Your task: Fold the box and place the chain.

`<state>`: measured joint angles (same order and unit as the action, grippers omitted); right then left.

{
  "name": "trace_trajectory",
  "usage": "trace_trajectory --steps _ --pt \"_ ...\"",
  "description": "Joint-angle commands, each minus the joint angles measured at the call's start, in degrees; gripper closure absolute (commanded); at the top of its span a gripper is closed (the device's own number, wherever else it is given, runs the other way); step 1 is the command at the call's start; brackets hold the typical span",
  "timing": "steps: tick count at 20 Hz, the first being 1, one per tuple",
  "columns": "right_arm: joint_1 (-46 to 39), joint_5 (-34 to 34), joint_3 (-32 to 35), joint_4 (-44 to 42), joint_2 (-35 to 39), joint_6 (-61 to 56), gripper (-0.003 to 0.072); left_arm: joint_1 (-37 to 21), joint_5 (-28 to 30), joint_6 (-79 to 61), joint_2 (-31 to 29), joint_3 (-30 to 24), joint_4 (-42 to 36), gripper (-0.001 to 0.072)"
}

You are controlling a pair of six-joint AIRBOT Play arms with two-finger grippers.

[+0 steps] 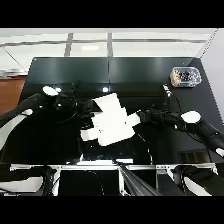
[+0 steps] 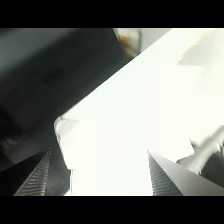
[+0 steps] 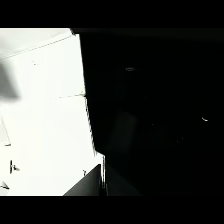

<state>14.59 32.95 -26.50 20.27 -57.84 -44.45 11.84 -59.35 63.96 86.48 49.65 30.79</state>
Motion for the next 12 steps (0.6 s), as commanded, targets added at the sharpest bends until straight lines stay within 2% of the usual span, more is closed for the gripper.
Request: trace_trajectory --steps 1,3,4,5,7,10,12 --pt "0.79 -0.63 0.11 -0.31 0.04 -0.13 0.0671 0.02 -9.25 -9.14 6.19 0.81 -6.14 0.0008" --pt "0.81 -0.48 0.11 -0.35 0.04 -0.11 0.0671 0.02 -18.08 -20.63 7.89 0.83 -12.96 0.0022" --pt "0.81 -0.09 0.11 -0.33 0.04 -0.11 0.0671 0.15 -20.11 -23.58 8.63 0.83 -14.29 0.0069" --pt "0.81 0.26 0.11 -0.33 0.04 -0.11 0.0671 0.24 -19.52 -23.74 9.07 1.03 -12.96 0.0121" --pt "0.81 0.35 0.11 -0.28 0.04 -0.11 0.0671 0.26 -18.53 -23.43 9.9 2.84 -6.73 0.0289" --pt "0.81 0.48 0.11 -0.11 0.07 -0.09 0.0671 0.26 -19.28 -23.3 10.23 5.44 -1.92 0.044" --pt "0.81 0.81 0.11 -0.04 0.04 -0.09 0.0671 0.26 -19.52 -23.39 10.23 6.97 -0.57 0.0494"
